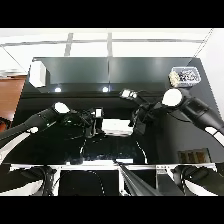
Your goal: Fold the box and place the chain.
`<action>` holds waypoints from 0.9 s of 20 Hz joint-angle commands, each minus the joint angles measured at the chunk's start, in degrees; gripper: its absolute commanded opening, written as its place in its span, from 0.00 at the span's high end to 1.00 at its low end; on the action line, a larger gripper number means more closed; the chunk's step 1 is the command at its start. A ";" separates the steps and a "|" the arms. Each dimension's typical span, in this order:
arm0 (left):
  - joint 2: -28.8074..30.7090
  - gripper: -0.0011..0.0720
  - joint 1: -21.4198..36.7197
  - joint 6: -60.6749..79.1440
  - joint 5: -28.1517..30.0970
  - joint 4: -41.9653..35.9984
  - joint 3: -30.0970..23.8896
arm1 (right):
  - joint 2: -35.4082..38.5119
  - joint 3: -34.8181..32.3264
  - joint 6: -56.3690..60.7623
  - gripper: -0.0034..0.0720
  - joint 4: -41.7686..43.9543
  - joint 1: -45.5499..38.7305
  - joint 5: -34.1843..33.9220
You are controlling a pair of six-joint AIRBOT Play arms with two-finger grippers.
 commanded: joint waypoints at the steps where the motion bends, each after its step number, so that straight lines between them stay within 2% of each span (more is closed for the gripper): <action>1: -0.04 0.44 0.04 0.00 0.15 0.00 0.04 | 2.10 -0.85 19.37 0.94 1.42 -5.22 8.13; 3: -0.04 0.44 0.02 0.00 0.15 0.00 0.04 | 2.10 -6.14 18.23 0.94 13.14 -8.31 8.76; 4: -0.04 0.44 0.04 0.00 0.15 0.00 0.04 | 2.08 -9.75 14.43 0.94 23.65 -9.05 7.19; 5: -0.04 0.44 0.02 0.00 0.17 0.00 0.04 | 2.05 -13.40 10.36 0.94 33.51 -9.14 4.22; 7: -0.04 0.44 0.04 0.00 0.17 0.00 0.04 | 1.51 -18.88 9.55 0.94 43.76 -8.52 -4.44; 9: -0.04 0.44 0.02 0.00 0.15 0.00 0.04 | 0.46 -20.70 9.64 0.94 44.63 -7.10 -10.27; 13: -0.04 0.44 0.02 0.00 0.15 0.00 0.04 | -0.83 -20.70 11.23 0.94 43.21 -3.56 -16.96; 18: -0.04 0.44 0.02 0.00 0.15 -0.07 0.04 | -0.83 -20.70 24.02 0.94 28.85 -3.06 -21.42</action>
